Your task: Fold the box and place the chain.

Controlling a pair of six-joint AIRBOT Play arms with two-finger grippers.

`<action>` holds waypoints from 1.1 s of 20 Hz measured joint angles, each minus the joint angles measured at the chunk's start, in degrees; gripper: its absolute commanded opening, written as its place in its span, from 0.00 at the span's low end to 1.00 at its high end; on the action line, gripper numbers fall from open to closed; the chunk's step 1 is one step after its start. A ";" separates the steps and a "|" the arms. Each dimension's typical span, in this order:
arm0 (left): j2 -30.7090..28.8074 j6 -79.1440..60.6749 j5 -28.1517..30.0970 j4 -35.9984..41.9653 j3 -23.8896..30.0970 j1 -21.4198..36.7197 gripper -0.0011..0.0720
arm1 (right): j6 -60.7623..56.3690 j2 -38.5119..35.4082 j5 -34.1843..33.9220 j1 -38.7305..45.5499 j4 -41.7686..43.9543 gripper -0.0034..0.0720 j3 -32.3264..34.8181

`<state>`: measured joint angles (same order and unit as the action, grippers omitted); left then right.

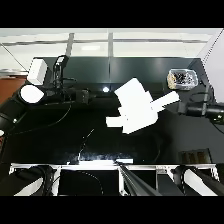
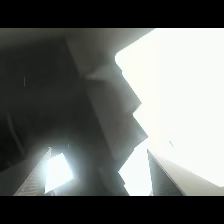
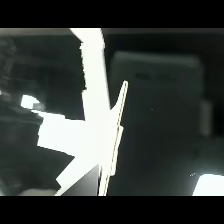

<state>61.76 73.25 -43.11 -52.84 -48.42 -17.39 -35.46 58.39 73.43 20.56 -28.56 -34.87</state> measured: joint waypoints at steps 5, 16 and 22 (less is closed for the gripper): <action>0.70 2.32 -5.16 7.23 6.40 7.04 0.99 | 3.89 -8.02 -10.62 -7.93 0.44 0.10 7.34; 15.26 -24.11 -13.31 38.88 13.66 10.03 0.99 | 5.73 -10.27 -21.27 -22.05 0.96 0.10 15.26; 22.21 -30.53 -14.29 42.18 11.06 6.51 0.99 | 5.44 -10.29 -22.16 -23.37 1.11 0.11 15.67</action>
